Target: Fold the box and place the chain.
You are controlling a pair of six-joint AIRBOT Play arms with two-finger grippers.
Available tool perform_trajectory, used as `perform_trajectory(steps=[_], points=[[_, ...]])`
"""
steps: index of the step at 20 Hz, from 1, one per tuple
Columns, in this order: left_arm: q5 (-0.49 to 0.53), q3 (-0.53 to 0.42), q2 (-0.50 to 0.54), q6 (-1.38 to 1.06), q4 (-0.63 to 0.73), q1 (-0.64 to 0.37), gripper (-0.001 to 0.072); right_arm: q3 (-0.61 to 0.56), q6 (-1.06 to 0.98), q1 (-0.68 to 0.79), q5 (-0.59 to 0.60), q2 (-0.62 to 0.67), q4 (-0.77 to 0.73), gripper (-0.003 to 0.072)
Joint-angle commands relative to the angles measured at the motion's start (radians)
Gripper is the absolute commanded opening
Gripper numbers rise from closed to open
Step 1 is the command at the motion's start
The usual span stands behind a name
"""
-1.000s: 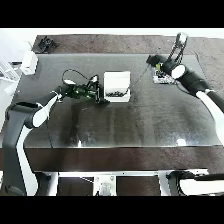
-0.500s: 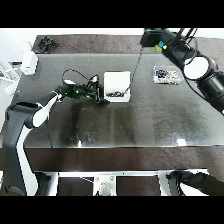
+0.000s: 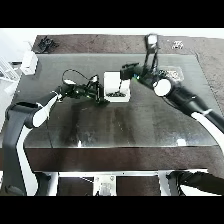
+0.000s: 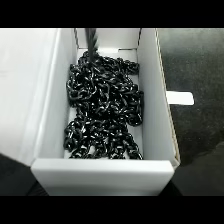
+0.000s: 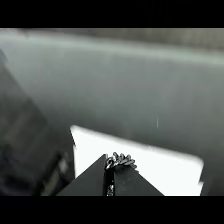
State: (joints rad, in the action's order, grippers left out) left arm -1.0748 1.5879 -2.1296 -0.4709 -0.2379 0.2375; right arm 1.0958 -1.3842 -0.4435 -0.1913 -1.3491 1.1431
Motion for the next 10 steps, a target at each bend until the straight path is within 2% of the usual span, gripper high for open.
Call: perform_trajectory(steps=[1,4,5,6,7,10], points=[[0.0,0.001,0.0,0.0,0.0,0.0,0.0477,-0.03,0.001,-0.009,-0.019,-0.122,-0.034,0.0007],[0.001,0.001,0.0,0.0,0.0,0.0,0.0477,-0.03,0.009,-0.019,-0.101,-0.144,-0.036,0.0009],[0.0,0.001,0.0,0.0,0.0,0.0,0.0477,-0.03,0.009,-0.018,-0.112,-0.144,-0.033,0.0075],[0.0,0.001,0.0,0.0,0.0,0.0,0.0477,-0.03,0.01,-0.013,-0.11,-0.144,-0.024,0.0246],[0.0,0.001,0.0,0.0,0.0,0.0,0.0477,-0.028,0.01,-0.009,-0.109,-0.143,-0.007,0.0338],[0.0,0.001,0.0,0.0,0.0,0.0,0.0477,-0.012,0.071,0.001,-0.105,-0.137,0.032,0.0339]])
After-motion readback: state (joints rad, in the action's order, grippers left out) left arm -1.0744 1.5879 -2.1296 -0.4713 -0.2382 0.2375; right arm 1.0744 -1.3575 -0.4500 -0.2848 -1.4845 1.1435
